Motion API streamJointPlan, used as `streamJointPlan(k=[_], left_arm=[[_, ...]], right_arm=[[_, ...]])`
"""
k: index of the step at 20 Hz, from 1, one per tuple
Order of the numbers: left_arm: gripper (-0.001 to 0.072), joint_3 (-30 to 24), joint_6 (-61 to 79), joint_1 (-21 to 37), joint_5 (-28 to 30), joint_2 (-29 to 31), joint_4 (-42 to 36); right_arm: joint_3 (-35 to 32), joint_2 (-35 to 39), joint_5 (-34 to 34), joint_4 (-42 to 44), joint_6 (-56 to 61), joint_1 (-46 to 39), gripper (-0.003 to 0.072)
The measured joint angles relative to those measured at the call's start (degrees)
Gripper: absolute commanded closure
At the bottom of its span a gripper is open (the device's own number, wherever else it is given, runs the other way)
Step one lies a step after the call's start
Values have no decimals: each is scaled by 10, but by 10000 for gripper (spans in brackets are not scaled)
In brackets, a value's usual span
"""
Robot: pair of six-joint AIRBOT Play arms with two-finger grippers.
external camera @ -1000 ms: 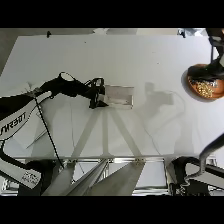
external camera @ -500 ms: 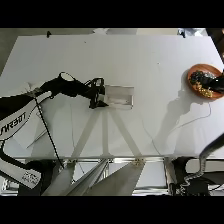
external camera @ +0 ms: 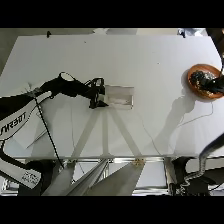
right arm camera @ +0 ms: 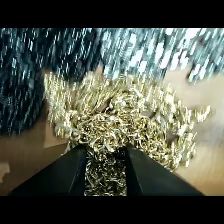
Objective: Fold the box and place the chain.
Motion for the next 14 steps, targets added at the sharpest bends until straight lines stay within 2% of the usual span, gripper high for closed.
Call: streamJointPlan(k=[6,10,14], left_arm=[[432,0,0,0,0,0,0],[432,0,0,0,0,0,0],[432,0,0,0,0,0,0]], right_arm=[[3,84,42,20,-23,1,671],[3,137,114,30,-54,24,671],[3,167,183,35,-68,91,671]])
